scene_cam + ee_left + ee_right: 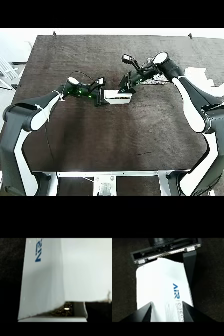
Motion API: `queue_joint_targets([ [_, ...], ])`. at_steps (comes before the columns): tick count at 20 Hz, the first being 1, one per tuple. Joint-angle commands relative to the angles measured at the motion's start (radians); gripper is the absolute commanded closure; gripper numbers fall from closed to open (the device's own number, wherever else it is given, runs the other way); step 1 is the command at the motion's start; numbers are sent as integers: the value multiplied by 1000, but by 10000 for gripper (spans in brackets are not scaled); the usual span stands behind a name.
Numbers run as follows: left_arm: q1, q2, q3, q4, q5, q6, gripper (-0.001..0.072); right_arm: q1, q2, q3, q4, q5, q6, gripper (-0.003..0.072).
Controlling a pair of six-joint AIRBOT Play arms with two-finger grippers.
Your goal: Fold the box and place the chain.
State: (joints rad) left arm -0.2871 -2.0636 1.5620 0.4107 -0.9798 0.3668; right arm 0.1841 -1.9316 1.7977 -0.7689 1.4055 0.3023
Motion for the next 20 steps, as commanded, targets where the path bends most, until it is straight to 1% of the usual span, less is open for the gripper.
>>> queue_joint_targets([
  [1, 1, 0, 0, 0, 0, 0, 90, 2, -1, -1, 2, 30, 0, 249],
  [3, 1, 0, 0, 0, 0, 0, 90, 1, -1, -1, 1, 66, 0, 249],
  [5, 1, 0, 0, 0, 0, 0, 90, 1, 0, -1, 1, 71, 3, 250],
  [8, 1, 0, 0, 0, 0, 0, 90, 1, 0, -1, 1, 16, -7, 250],
  [13, 1, 0, 0, 0, 0, 0, 90, 2, -1, -31, 1, -29, -55, 253],
  [15, 1, 0, 0, 0, 0, 0, 90, 1, -1, -45, 1, -44, -95, 324],
  [20, 1, 0, 0, 0, 0, 0, 90, 2, -1, -47, 48, -105, -106, 321],
])
